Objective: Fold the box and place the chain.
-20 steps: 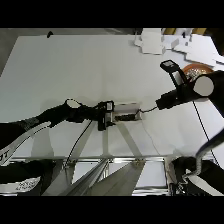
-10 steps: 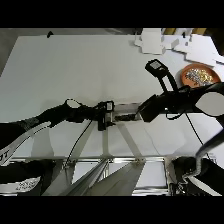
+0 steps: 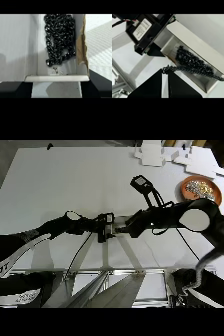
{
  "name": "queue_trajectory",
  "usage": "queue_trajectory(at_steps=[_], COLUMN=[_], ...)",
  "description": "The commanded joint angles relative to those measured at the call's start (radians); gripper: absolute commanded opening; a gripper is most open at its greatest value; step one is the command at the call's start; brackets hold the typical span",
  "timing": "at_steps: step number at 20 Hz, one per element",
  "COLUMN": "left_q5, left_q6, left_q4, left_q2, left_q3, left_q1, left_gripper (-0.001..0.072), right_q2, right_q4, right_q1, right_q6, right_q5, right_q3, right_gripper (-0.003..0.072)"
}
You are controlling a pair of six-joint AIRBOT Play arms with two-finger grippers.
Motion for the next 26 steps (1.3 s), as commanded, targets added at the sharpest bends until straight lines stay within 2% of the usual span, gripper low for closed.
queue_trajectory(at_steps=[1, 2, 4, 6, 8, 10, 12, 16, 18, 19, 20, 21, 26], left_q5=[0.0, 0.0, 0.0, 0.0, 0.0, 0.0, 0.0, 0.0, 0.0, 0.0, 0.0, 0.0, 0.0], left_q6=[0.0, 0.0, 0.0, 0.0, 0.0, 0.0, 0.0, 0.0, 0.0, 0.0, 0.0, 0.0, 0.0], left_q4=[0.0, 0.0, 0.0, 0.0, 0.0, 0.0, 0.0, 0.0, 0.0, 0.0, 0.0, 0.0, 0.0], left_q2=[0.0, 0.0, 0.0, 0.0, 0.0, 0.0, 0.0, 0.0, 0.0, 0.0, 0.0, 0.0, 0.0], left_q3=[0.0, 0.0, 0.0, 0.0, 0.0, 0.0, 0.0, 0.0, 0.0, 0.0, 0.0, 0.0, 0.0], left_q1=[0.0, 0.0, 0.0, 0.0, 0.0, 0.0, 0.0, 0.0, 0.0, 0.0, 0.0, 0.0, 0.0], left_gripper=[0.017, 0.017, 0.017, 0.017, 0.017, 0.017, 0.017, 0.017, 0.017, 0.017, 0.017, 0.017, 0.017], right_q2=[-0.088, -0.113, -0.138, -0.138, -0.138, -0.138, -0.144, -0.258, -0.336, -0.373, -0.411, -0.443, -0.533], right_q4=[-0.004, -0.01, -0.046, -0.078, -0.106, -0.134, -0.187, -0.247, -0.276, -0.301, -0.322, -0.335, -0.342], right_q1=[0.007, 0.007, 0.004, -0.032, -0.109, -0.217, -0.325, -0.498, -0.526, -0.527, -0.526, -0.524, -0.521], right_q6=[0.01, 0.008, 0.006, 0.006, 0.005, 0.005, 0.006, 0.018, 0.018, 0.018, 0.018, 0.018, 0.018], right_q5=[-0.026, -0.029, -0.024, 0.048, 0.117, 0.132, 0.113, 0.146, 0.147, 0.149, 0.151, 0.152, 0.138], right_q3=[-0.009, -0.009, -0.006, 0.038, 0.108, 0.162, 0.165, 0.165, 0.165, 0.165, 0.165, 0.164, 0.164], right_gripper=[0.0023, 0.0052, 0.0191, 0.0303, 0.03, 0.0286, 0.0226, 0.0228, 0.0231, 0.0264, 0.0333, 0.0352, 0.0349])
